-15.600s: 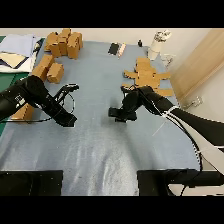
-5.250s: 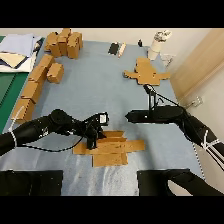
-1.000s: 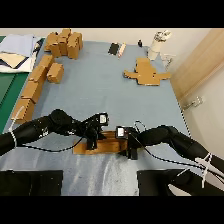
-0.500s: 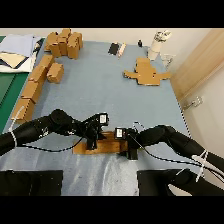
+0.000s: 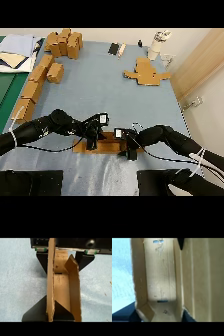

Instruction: Fold the box.

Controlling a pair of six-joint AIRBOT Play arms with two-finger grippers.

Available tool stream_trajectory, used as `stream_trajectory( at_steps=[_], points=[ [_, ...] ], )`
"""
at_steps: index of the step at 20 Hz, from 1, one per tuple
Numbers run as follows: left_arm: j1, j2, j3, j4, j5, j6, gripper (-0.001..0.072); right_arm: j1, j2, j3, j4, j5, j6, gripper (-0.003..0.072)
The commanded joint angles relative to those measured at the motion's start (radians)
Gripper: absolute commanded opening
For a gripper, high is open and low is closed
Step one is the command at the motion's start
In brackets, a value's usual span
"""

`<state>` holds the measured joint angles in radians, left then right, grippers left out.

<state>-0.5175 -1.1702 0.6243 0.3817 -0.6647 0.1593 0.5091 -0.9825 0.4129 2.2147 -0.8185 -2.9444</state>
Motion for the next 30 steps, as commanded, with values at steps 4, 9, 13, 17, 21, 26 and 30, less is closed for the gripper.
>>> stream_trajectory(
  at_steps=[4, 9, 13, 17, 21, 26, 30],
  points=[
    [0.0, 0.0, 0.0, 0.0, 0.001, 0.0, 0.0012, 0.0, -0.012, 0.003, 0.004, -0.011, 0.0, 0.0502],
    [0.0, 0.0, 0.0, 0.0, 0.0, 0.0, 0.0012, 0.0, -0.012, 0.003, 0.0, -0.005, 0.0, 0.0503],
    [0.0, 0.0, 0.0, 0.0, 0.001, 0.0, 0.0012, 0.001, -0.012, 0.003, 0.0, -0.006, 0.0, 0.0502],
    [0.0, 0.0, 0.0, 0.0, 0.001, 0.0, 0.0012, 0.001, -0.012, 0.003, 0.0, -0.008, 0.0, 0.0503],
    [0.0, 0.0, 0.0, 0.0, 0.0, 0.0, 0.0012, 0.002, -0.012, 0.003, 0.0, -0.008, 0.0, 0.0502],
    [0.0, 0.0, 0.0, -0.045, 0.026, 0.0, 0.0012, 0.002, -0.013, 0.003, -0.001, -0.01, 0.0, 0.0502],
    [0.0, 0.0, 0.0, -0.045, 0.003, 0.0, 0.0012, 0.002, -0.013, 0.003, -0.001, -0.01, 0.0, 0.0502]
  ],
)
